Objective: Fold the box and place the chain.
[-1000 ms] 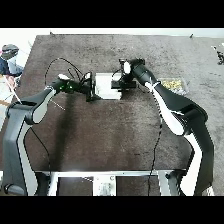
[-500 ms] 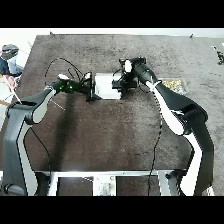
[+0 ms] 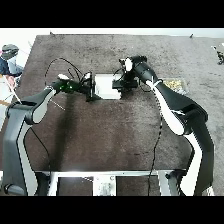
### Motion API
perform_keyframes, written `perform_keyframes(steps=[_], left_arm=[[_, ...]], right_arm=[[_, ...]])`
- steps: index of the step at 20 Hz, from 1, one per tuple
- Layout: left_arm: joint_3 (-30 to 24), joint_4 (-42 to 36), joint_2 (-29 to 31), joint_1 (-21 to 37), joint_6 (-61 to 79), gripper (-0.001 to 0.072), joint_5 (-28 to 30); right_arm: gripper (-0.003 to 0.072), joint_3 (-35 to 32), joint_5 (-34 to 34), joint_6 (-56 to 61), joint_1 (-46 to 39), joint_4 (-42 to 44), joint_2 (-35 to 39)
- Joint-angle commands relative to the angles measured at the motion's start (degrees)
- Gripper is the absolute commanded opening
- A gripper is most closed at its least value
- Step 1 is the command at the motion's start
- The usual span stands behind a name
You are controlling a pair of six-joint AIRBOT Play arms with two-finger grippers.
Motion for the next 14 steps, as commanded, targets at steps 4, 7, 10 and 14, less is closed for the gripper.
perform_keyframes(steps=[4,7,10,14], left_arm=[[0.0,0.0,0.0,0.0,0.0,0.0176,0.0],[0.0,0.0,0.0,0.0,0.0,0.0177,0.0],[0.0,0.0,0.0,0.0,0.0,0.0177,0.0],[0.0,0.0,0.0,0.0,0.0,0.0177,0.0]], right_arm=[[0.0306,0.1,-1.0,-2.7,0.0,-0.4,3.8],[0.0305,0.0,-1.0,-6.0,0.0,-3.4,6.5],[0.0304,-0.1,1.1,-9.6,-0.6,-8.7,8.7],[0.0303,-0.2,1.4,-14.0,-4.2,-8.8,10.4]])
